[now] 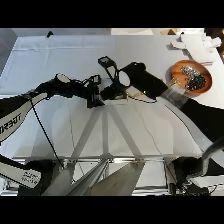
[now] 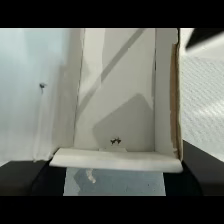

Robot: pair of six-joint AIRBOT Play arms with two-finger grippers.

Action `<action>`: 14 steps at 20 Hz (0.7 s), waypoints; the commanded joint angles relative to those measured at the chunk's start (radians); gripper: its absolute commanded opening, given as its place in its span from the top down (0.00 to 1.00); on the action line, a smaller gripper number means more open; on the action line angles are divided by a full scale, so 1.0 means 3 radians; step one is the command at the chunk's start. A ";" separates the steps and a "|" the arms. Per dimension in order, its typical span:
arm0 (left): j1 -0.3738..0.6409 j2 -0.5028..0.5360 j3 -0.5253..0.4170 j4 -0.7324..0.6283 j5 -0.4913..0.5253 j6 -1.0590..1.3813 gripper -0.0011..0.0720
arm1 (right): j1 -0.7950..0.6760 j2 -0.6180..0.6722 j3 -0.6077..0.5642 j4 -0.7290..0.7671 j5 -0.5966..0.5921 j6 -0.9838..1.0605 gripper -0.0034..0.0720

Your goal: Fold the box and place the chain.

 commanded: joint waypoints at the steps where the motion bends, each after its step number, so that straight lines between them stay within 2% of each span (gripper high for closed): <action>1: 0.0000 -0.0003 0.0000 0.0001 0.0000 0.0001 0.83 | -0.0169 0.0191 -0.0001 0.0004 0.0074 -0.0014 0.68; 2: 0.0000 -0.0003 0.0000 0.0001 0.0000 0.0001 0.83 | -0.0259 0.0284 -0.0001 0.0003 0.0092 -0.0014 0.64; 4: 0.0000 -0.0003 0.0000 0.0001 0.0000 0.0001 0.83 | -0.0490 0.0456 -0.0001 -0.0023 0.0191 -0.0014 0.32; 5: 0.0000 -0.0003 0.0000 0.0001 0.0000 0.0001 0.83 | -0.0609 0.0518 -0.0001 -0.0064 0.0252 -0.0015 0.28; 9: 0.0000 -0.0003 0.0000 0.0001 0.0000 0.0001 0.83 | -0.1203 0.0567 -0.0010 -0.0156 0.0561 0.0015 0.23; 11: 0.0000 -0.0003 0.0000 0.0001 0.0000 0.0001 0.83 | -0.1456 0.0548 -0.0034 -0.0203 0.0590 0.0172 0.21; 12: 0.0000 -0.0003 0.0000 0.0001 0.0000 0.0001 0.83 | -0.1542 0.0535 -0.0048 -0.0284 0.0579 0.0294 0.09; 13: 0.0000 -0.0003 0.0000 0.0001 0.0000 0.0001 0.83 | -0.1612 0.0504 -0.0051 -0.0411 0.0576 0.0411 0.03; 14: 0.0000 -0.0003 0.0000 0.0001 0.0000 0.0001 0.83 | -0.1658 0.0464 -0.0051 -0.0557 0.0590 0.0509 0.03</action>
